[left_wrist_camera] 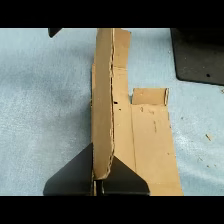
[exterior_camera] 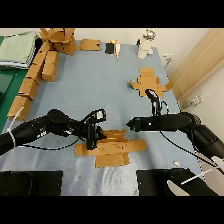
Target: Fold the box.
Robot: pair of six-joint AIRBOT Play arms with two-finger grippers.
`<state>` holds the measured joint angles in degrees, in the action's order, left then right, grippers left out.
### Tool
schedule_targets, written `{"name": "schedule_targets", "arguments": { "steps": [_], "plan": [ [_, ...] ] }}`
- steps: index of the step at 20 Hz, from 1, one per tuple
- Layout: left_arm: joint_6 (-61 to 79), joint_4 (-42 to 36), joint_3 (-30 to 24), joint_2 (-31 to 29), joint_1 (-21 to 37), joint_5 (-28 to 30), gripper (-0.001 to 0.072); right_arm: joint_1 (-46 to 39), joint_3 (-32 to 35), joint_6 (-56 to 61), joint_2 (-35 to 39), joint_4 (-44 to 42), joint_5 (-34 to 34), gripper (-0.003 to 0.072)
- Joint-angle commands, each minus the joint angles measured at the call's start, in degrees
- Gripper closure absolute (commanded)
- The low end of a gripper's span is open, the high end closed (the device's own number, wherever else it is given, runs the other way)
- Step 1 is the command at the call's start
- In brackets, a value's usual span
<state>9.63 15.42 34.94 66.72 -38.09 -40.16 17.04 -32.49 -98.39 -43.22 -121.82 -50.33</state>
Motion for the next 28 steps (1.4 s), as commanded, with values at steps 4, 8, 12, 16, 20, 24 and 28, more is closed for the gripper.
{"name": "schedule_targets", "arguments": {
  "steps": [4, 8, 12, 16, 20, 24, 28],
  "plan": [
    [0.0, 0.1, 0.0, 1.4, 0.0, 0.2, 0.0697, 0.0, 0.0, 0.0, 0.0, 0.0, 0.4, 0.0683],
    [0.0, 0.1, 0.0, 1.4, 0.0, 1.2, 0.0696, 0.0, 0.0, 0.0, 0.0, 0.0, 0.4, 0.0683],
    [0.0, 0.1, 0.0, 1.4, 0.0, 1.2, 0.0696, 0.0, 0.0, 0.0, 0.0, 0.0, 0.4, 0.0683],
    [0.0, 0.1, 0.0, 1.4, 0.0, 1.2, 0.0696, 0.0, 0.0, 0.0, 0.0, 0.9, -0.9, 0.0683],
    [0.0, 0.0, 0.0, 1.4, 0.0, 1.2, 0.0696, 1.0, -0.2, 8.6, 5.0, 10.9, -6.1, 0.0684],
    [0.0, 0.0, 0.0, 1.4, -0.1, 1.1, 0.0696, 9.9, 0.6, 19.5, 15.5, 19.7, -18.0, 0.0684],
    [0.0, 0.0, 0.0, 1.4, -0.1, 1.1, 0.0695, 27.6, 5.4, 21.0, 19.7, 18.7, -19.9, 0.0684]
  ]
}}
